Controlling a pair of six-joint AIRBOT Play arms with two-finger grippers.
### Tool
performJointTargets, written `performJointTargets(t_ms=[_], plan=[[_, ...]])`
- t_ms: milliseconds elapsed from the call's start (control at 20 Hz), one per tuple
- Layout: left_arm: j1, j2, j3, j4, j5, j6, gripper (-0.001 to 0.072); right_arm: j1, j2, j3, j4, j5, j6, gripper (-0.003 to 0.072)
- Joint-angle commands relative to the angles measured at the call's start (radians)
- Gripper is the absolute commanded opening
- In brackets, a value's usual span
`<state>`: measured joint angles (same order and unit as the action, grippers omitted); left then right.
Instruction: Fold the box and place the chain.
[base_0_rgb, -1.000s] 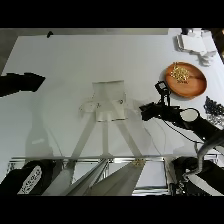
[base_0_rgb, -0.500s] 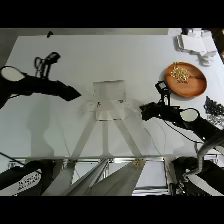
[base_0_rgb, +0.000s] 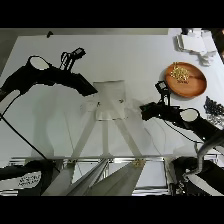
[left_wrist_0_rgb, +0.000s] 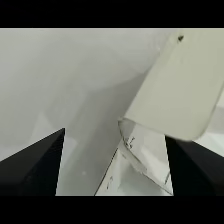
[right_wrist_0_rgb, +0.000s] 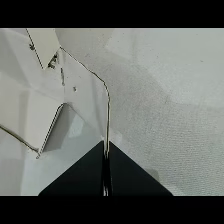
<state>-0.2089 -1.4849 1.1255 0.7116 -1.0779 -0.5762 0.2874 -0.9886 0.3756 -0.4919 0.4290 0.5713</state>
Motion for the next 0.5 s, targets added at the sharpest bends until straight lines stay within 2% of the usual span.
performJointTargets(t_ms=[0,100,200,300,350,450], plan=[[-0.008,-0.061,0.009,-0.101,0.016,0.084,0.0704,0.001,-0.001,-0.001,0.0,0.0,0.001,0.0008],[-0.029,-0.101,0.009,-0.102,0.046,0.116,0.0699,0.001,-0.001,-0.001,0.0,0.0,0.001,0.0008],[-0.062,-0.13,0.009,-0.102,0.074,0.148,0.0632,0.001,-0.001,-0.001,0.0,0.0,0.001,0.0008],[-0.094,-0.153,0.009,-0.101,0.089,0.173,0.0616,0.001,-0.001,-0.001,0.0,0.0,0.002,0.0008],[-0.106,-0.16,0.009,-0.096,0.097,0.173,0.053,0.001,-0.001,-0.001,0.0,0.0,0.006,0.0008],[-0.122,-0.166,0.009,-0.066,0.122,0.173,0.0241,0.001,-0.001,-0.001,0.0,0.0,0.007,0.0008]])
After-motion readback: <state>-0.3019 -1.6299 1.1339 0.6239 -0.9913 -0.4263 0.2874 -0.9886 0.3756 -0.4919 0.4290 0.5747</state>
